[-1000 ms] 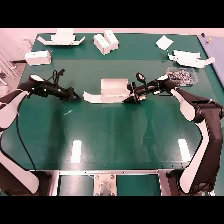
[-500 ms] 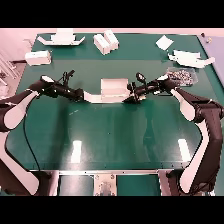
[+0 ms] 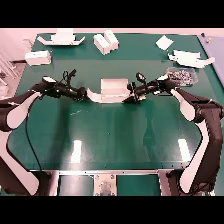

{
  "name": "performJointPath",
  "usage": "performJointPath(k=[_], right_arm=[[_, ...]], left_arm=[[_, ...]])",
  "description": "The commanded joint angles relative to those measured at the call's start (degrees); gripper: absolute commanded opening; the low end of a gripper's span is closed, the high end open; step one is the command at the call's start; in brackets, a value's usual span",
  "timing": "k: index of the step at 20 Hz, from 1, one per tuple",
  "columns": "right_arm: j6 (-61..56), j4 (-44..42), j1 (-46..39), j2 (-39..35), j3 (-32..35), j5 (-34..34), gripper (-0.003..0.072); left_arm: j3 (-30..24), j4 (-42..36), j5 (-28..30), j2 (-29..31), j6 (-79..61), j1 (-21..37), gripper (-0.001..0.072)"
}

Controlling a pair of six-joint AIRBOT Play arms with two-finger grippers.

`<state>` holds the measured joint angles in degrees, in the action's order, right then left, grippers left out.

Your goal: Fold the box and place the chain.

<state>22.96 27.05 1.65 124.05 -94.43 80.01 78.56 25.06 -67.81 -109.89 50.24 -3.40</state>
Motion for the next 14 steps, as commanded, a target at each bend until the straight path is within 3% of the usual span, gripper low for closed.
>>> performJointPath(k=[1,9,14], right_arm=[[0.00,0.00,0.04,0.02,-0.04,0.02,0.0474],[0.00,0.00,0.04,0.02,-0.04,0.02,0.0475],[0.00,0.00,0.04,0.02,-0.04,0.02,0.0474]], left_arm=[[0.07,-1.66,-0.59,0.07,-1.25,-1.77,0.0026],[5.88,-1.31,0.76,0.55,-0.81,-3.19,0.0026],[6.29,1.46,1.95,0.52,-0.55,-3.93,0.0026]])
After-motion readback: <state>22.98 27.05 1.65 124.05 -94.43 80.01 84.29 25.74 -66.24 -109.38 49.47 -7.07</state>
